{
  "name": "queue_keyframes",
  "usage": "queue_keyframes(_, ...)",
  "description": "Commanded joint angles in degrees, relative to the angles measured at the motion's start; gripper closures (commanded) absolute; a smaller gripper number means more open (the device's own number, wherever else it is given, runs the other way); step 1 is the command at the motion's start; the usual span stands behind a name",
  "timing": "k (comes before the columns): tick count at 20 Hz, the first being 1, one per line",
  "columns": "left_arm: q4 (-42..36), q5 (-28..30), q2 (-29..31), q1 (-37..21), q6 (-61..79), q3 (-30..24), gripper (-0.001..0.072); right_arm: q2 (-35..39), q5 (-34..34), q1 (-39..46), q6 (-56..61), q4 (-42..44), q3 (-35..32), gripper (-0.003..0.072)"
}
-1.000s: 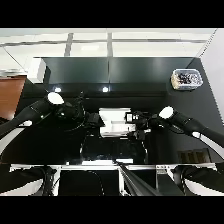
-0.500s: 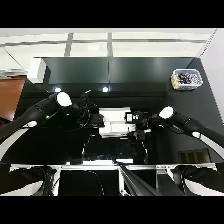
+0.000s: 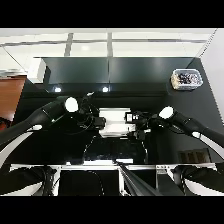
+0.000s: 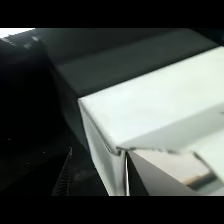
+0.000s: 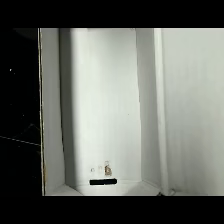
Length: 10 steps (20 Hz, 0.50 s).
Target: Fold the box and place the chain.
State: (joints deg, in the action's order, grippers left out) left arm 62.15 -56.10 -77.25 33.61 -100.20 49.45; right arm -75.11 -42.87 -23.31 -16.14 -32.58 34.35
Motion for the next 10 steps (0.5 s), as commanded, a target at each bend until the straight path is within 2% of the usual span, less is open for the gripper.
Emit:
queue_keyframes(1,9.7,0.4,-1.1,4.6,-10.1,2.5,0.0314,0.0,0.0,0.0,0.0,0.0,0.0,0.0455)
queue_keyframes(5,19.7,-4.5,-4.2,10.2,-23.1,9.0,0.0316,0.0,0.0,0.0,0.0,0.0,0.0,0.0455)
queue_keyframes(7,21.2,-7.6,-6.6,11.9,-25.5,11.7,0.0317,0.0,0.0,0.0,0.0,0.0,0.0,0.0454)
queue_keyframes(8,21.5,-9.0,-7.9,12.4,-26.0,12.9,0.0356,0.0,0.0,0.0,0.0,0.0,0.0,0.0455)
queue_keyframes(10,21.3,-9.2,-9.1,12.6,-28.6,13.6,0.0364,0.0,0.0,0.0,0.0,0.0,0.0,0.0455)
